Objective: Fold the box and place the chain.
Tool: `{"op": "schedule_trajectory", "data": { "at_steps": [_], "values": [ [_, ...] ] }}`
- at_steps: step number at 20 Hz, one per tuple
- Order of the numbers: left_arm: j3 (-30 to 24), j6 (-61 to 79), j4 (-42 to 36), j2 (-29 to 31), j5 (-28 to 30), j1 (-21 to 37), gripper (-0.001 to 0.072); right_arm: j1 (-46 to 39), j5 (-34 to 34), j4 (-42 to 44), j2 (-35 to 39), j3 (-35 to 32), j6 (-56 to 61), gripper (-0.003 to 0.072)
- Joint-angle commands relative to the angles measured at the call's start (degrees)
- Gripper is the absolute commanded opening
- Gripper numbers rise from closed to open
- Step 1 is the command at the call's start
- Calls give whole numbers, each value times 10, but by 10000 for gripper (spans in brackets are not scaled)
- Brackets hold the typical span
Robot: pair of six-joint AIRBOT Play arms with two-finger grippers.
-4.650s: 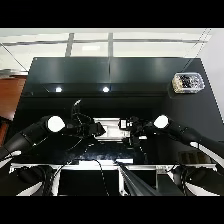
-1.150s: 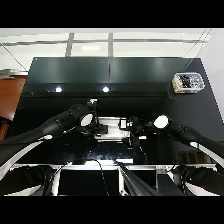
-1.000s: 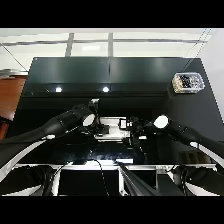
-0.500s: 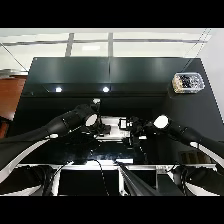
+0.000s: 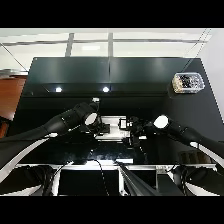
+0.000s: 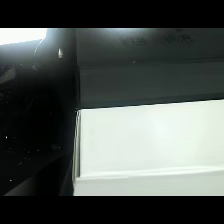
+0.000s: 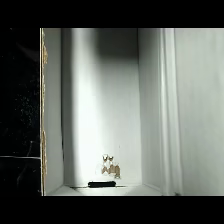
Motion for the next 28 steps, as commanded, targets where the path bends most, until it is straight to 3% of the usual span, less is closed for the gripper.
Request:
{"op": "schedule_trajectory", "data": {
  "at_steps": [1, 3, 5, 8, 15, 16, 17, 18, 19, 24, 26, 27, 28],
  "values": [
    [1, -15, 3, 0, 0, 0, 268, 1, 0, 0, 0, 0, 0, 367],
    [1, -27, 8, -1, -5, -4, 268, 1, 0, 0, 0, 0, 0, 367],
    [1, -28, 10, -2, -8, -10, 219, 1, 0, 0, 0, 0, 0, 367],
    [1, -28, 11, -3, -6, -17, 30, 1, 0, 0, 0, 0, 0, 367],
    [2, -28, 10, -2, -10, -16, 34, 1, 0, 0, 0, 0, 0, 367],
    [2, -29, 10, -2, -10, -15, 41, 1, 0, 0, 0, 0, 0, 367],
    [2, -31, 10, -2, -10, -15, 154, 1, 0, 0, 0, 0, 0, 367],
    [2, -41, 11, -2, -12, -15, 353, 1, 0, 0, 0, 0, 0, 367],
    [2, -48, 11, -2, -13, -15, 509, 1, 0, 0, 0, 0, 0, 367],
    [2, -48, 13, -2, -8, -15, 518, 1, 0, 0, 0, 0, 0, 367],
    [2, -48, 13, -2, -2, -15, 438, 1, 0, 0, 0, 0, 0, 367],
    [2, -48, 13, -2, 3, -15, 345, 1, 0, 0, 0, 0, 0, 367],
    [2, -50, 13, -2, 5, -16, 345, 1, 0, 0, 0, 0, 0, 367]
  ]
}}
